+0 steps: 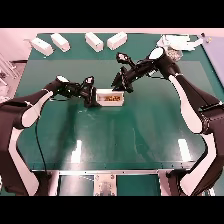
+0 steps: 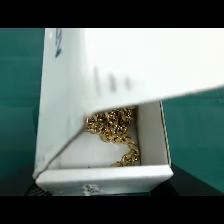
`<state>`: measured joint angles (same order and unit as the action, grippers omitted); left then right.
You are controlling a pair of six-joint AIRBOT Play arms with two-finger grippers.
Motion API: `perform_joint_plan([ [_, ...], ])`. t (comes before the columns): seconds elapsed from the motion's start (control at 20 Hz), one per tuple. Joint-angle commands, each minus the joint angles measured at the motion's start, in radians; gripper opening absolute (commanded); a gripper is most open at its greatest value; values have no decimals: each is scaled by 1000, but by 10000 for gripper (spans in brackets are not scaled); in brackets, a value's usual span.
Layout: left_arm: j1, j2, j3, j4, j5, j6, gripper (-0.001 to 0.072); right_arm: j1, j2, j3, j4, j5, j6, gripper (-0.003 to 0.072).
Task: Fold the box and place the chain.
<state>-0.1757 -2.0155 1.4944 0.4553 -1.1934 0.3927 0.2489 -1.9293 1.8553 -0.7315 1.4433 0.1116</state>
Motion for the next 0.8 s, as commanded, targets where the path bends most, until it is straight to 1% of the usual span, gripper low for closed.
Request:
perform_joint_plan([
  [0.0, 0, 1, 0, 0, 0, 0, 534, 5, -5, -15, -14, -28, 12, 350],
  [0.35, 0, 1, 0, 0, 0, 0, 534, 16, -8, -27, -14, -32, 29, 349],
  [0.55, 0, 1, 0, 0, 0, 0, 534, 23, -8, -26, -13, 44, 84, 356],
  [0.6, 0, 1, 0, 0, 0, 0, 534, 23, -8, -26, -14, 52, 98, 374],
  [0.75, 0, 1, 0, 0, 0, 0, 534, 23, -8, -27, -14, 50, 106, 379],
])
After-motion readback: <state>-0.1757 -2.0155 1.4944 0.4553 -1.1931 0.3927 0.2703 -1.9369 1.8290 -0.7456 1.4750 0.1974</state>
